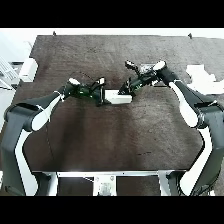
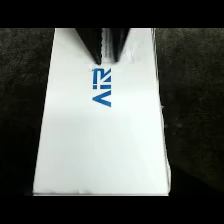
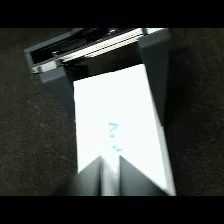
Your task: Fold the box and place the chain.
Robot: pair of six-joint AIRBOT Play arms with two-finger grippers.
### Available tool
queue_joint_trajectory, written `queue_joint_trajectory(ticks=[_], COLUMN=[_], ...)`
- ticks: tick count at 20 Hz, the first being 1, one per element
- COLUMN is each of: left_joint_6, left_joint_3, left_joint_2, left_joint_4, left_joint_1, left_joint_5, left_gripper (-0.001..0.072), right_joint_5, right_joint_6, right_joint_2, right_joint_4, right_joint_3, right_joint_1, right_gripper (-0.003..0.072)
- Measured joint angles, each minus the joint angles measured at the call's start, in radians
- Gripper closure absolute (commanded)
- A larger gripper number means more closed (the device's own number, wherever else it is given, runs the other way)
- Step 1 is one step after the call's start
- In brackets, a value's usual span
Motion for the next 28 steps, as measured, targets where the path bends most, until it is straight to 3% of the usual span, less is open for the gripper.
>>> queue_joint_trajectory(ticks=[13,21,28], left_joint_6=[-0.008,-0.006,-0.007], left_joint_3=[0.001,0.000,0.000], left_joint_2=[0.000,0.000,0.000], left_joint_4=[-0.006,-0.003,-0.004], left_joint_1=[0.000,0.000,0.000], left_joint_5=[0.019,0.018,0.018], left_gripper=[0.0243,0.0244,0.0243], right_joint_5=[0.014,-0.039,-0.067], right_joint_6=[-0.022,0.015,0.048], right_joint_2=[0.000,0.003,0.021], right_joint_4=[0.106,0.087,0.090], right_joint_3=[-0.007,-0.119,-0.149], right_joint_1=[-0.017,-0.019,-0.029], right_gripper=[0.0674,0.0674,0.0675])
